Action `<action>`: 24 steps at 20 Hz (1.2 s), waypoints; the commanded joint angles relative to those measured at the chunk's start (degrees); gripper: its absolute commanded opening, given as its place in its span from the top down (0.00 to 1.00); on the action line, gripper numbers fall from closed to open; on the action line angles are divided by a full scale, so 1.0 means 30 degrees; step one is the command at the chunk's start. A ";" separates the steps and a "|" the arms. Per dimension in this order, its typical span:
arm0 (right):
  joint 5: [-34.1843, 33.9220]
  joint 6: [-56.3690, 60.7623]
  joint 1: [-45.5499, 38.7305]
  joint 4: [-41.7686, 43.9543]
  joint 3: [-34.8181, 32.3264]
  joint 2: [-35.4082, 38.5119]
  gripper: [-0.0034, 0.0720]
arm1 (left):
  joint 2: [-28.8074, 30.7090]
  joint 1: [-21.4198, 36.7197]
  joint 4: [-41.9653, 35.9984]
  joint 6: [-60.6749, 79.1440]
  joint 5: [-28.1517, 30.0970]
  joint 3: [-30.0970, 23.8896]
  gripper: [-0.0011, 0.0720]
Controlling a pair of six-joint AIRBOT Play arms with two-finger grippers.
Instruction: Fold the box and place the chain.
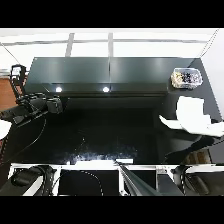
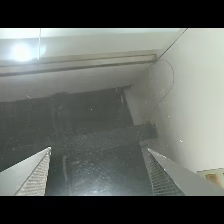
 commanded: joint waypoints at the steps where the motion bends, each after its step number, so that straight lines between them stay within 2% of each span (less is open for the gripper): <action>1: 0.1151 -0.0423 0.0678 0.0160 -0.0015 0.0058 0.94 | -0.0007 -0.0007 0.0007 0.0000 0.0000 -0.0007 0.02; 5: 0.1122 0.0597 0.2193 0.3373 -0.1231 0.1399 0.94 | -0.0007 -0.0007 0.0007 0.0000 -0.0015 -0.0007 0.02; 8: 0.0474 0.1654 0.4328 0.3854 -0.3453 0.3235 0.94 | -0.0007 -0.0007 0.0000 0.0007 -0.0015 -0.0007 0.02; 9: -0.0583 0.2149 0.5180 0.3818 -0.4554 0.4116 0.94 | -0.0007 -0.0007 -0.0029 0.0000 -0.0015 -0.0007 0.02; 13: -0.7286 0.4065 0.9391 0.3963 -0.9974 0.9508 0.94 | -0.0219 -0.0015 -0.1231 0.0015 0.0000 -0.0029 0.02; 15: -0.9559 0.4109 1.1781 0.5144 -1.2284 1.2014 0.94 | -0.0474 -0.0007 -0.2004 0.0015 -0.0007 -0.0058 0.02; 17: -1.0484 0.4080 1.4025 0.6557 -1.3952 1.4098 0.94 | -0.0874 -0.0015 -0.2900 0.0015 -0.0160 -0.0073 0.02; 20: -1.2145 0.3789 1.7129 0.7155 -1.5642 1.7209 0.94 | -0.1851 -0.0015 -0.3665 0.0015 -0.1319 -0.0073 0.02; 22: -1.2553 0.1035 1.8717 0.7023 -1.6801 1.9169 0.94 | -0.2732 -0.0015 -0.4269 0.0022 -0.2448 -0.0066 0.02; 24: -1.3143 0.0168 1.9504 0.7701 -1.8462 2.1114 0.94 | -0.3687 -0.0015 -0.4816 0.0175 -0.3461 -0.0066 0.02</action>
